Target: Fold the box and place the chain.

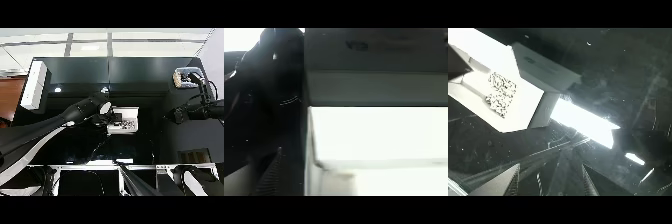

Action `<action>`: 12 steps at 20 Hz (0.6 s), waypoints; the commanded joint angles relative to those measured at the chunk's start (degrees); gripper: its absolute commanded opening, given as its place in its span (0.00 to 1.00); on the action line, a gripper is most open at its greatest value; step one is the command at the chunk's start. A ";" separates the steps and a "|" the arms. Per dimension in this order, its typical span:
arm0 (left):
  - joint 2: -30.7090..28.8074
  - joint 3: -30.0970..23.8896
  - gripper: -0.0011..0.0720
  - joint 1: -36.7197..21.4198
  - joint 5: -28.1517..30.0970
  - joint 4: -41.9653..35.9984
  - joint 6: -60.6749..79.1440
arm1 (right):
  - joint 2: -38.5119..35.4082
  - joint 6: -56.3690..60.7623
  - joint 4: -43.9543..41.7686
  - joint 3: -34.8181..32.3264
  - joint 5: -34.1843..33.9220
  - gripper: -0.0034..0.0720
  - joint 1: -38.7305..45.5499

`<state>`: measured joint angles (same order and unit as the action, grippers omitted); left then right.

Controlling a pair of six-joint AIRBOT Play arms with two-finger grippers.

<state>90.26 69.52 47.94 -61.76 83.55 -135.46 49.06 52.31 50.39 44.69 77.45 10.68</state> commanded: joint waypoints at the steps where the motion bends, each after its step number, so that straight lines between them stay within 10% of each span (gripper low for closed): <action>1: -0.46 3.17 0.81 0.39 -0.74 1.18 6.86 | -0.04 0.00 0.02 0.04 -0.57 0.66 0.04; 8: -16.70 1.77 0.81 -3.39 -16.04 17.25 28.11 | -0.04 0.00 0.02 0.04 -1.73 0.66 0.04; 12: -30.71 -15.43 0.81 -18.73 -1.09 1.09 48.72 | -0.04 0.00 -0.04 0.04 -3.17 0.66 0.04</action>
<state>68.45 63.92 38.06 -70.41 94.11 -102.98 49.06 52.29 50.41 44.69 75.29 10.72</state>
